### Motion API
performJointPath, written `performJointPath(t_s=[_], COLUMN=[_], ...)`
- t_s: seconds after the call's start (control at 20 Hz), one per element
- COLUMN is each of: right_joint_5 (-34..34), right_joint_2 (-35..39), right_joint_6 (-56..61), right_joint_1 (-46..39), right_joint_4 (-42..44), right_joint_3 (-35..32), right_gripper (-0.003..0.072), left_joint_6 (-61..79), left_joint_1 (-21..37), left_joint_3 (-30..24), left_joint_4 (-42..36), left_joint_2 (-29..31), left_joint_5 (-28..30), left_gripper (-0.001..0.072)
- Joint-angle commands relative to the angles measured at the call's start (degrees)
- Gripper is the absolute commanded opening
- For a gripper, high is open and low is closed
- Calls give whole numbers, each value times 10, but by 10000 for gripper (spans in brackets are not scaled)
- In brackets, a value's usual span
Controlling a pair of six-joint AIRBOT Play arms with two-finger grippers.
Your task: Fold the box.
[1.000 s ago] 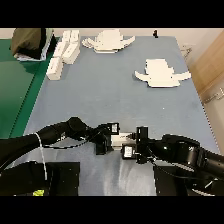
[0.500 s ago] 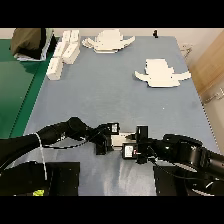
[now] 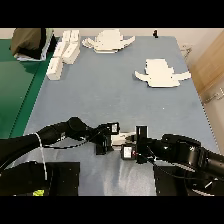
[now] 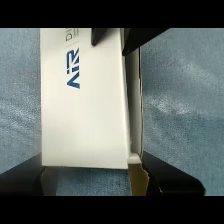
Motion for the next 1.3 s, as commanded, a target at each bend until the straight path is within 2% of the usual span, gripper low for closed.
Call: performJointPath(t_s=[0.0, 0.25, 0.6, 0.7, 0.85, 0.9, 0.95, 1.15, 1.25], right_joint_5=[2, 24, 38, 36, 36, 36, 36, 37, 36], right_joint_2=[-2, -2, -15, -11, 12, 24, 36, 68, 71], right_joint_6=[0, 0, 0, 0, 0, 0, 0, 1, 0], right_joint_1=[0, 6, 13, 13, 13, 13, 13, 12, 12], right_joint_4=[4, 49, 58, 57, 48, 43, 40, 40, 40], right_joint_3=[0, 0, -9, -7, -6, -6, -6, -6, -6], right_gripper=[142, 142, 143, 185, 186, 275, 320, 319, 286], left_joint_6=[1, 1, 1, 1, 1, 1, 1, 1, 1], left_joint_1=[0, 0, 0, 0, 0, 0, 0, 0, 0], left_joint_3=[0, 0, 0, 0, 0, 0, 0, 0, 0], left_joint_4=[0, 0, 0, 0, 0, 0, 0, 0, 0], left_joint_2=[0, 0, 0, 0, 0, 0, 0, 0, 0], left_joint_5=[0, 0, 0, 0, 0, 0, 0, 0, 0], left_gripper=[512, 512, 512, 512, 512, 512, 512, 512, 512])
